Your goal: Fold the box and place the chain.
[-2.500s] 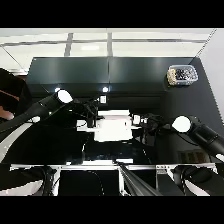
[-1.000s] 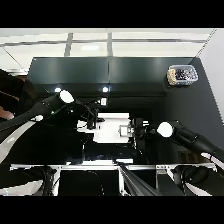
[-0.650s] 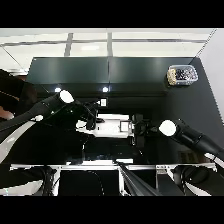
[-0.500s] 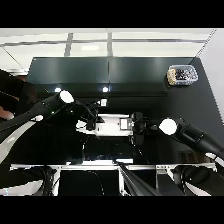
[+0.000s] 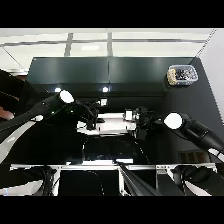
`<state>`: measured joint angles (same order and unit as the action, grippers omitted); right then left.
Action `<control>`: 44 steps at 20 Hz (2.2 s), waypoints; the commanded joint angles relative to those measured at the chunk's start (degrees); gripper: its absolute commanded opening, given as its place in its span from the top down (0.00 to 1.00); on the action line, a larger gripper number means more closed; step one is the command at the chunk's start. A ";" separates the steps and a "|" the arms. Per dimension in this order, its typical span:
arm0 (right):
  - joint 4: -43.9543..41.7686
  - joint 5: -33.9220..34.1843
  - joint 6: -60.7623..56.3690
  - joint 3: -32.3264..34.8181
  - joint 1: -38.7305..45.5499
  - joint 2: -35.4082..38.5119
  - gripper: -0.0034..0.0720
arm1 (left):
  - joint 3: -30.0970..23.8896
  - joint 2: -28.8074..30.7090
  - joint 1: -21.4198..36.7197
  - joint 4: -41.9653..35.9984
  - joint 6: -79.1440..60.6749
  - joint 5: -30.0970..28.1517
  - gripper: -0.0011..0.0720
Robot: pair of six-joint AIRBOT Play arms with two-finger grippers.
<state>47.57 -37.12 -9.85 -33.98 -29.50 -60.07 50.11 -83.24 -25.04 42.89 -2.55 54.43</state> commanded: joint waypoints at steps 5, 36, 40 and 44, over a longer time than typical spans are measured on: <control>-2.62 -0.83 3.28 -0.07 0.85 -0.63 0.02 | 0.00 0.02 0.02 0.02 -0.04 0.02 0.95; -19.02 -3.56 26.99 -0.09 5.07 -14.73 0.02 | 0.00 0.04 0.02 -0.09 -0.02 0.24 0.95; -18.97 -3.43 26.82 -0.09 5.07 -14.75 0.02 | 0.00 0.04 0.02 -0.07 -0.02 0.24 0.95; -17.44 -2.69 25.79 -0.09 4.31 -14.84 0.02 | 0.00 0.04 0.02 -0.09 -0.02 0.22 0.95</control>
<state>28.86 -40.34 16.58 -34.04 -24.60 -74.83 50.11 -83.24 -25.02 42.81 -2.57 54.65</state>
